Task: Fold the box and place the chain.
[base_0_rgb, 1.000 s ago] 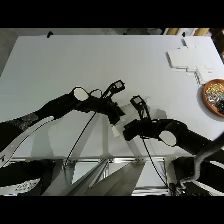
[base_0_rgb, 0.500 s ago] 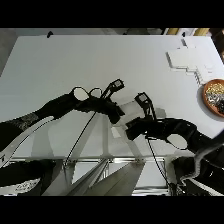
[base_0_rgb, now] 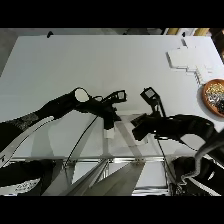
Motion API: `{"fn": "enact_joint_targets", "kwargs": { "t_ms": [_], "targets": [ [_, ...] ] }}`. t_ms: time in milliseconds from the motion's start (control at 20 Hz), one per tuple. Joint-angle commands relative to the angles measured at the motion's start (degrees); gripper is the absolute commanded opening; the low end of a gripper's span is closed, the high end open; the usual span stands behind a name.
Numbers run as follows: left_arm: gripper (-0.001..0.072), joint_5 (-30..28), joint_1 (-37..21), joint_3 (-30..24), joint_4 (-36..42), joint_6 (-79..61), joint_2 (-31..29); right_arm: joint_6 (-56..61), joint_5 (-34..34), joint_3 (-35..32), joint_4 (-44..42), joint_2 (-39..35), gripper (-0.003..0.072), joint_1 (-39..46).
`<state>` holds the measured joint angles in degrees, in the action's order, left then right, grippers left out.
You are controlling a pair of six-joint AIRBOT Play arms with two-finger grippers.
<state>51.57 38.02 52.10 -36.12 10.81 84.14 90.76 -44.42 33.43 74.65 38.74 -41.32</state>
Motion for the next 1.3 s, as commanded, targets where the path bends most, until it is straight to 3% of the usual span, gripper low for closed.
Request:
{"fn": "enact_joint_targets", "kwargs": {
  "t_ms": [0, 150, 350, 600, 1250],
  "targets": [
    [0.0003, 0.9, 0.0, 0.0, -4.5, -5.9, 0.0, -1.0, -8.6, 3.8, 6.9, -8.1, 0.0018, 2.7],
    [0.0005, -1.4, 0.0, 0.0, -3.6, -5.9, 0.1, -1.0, -14.2, 3.8, 10.1, -12.7, 0.0018, 5.5],
    [0.0003, -2.7, 0.0, 0.0, -0.7, -5.9, 0.7, -1.1, -20.3, 3.8, 10.6, -12.8, 0.0018, 6.3],
    [0.0000, -3.3, 0.0, 0.0, -0.3, -5.9, 3.9, -1.3, -20.7, 3.8, 11.1, -12.8, 0.0018, 6.3],
    [0.0011, -4.9, 0.0, 0.0, -0.4, -8.7, 3.9, -7.3, -20.7, 3.8, 11.1, -12.8, 0.0018, 6.3]
  ]
}}
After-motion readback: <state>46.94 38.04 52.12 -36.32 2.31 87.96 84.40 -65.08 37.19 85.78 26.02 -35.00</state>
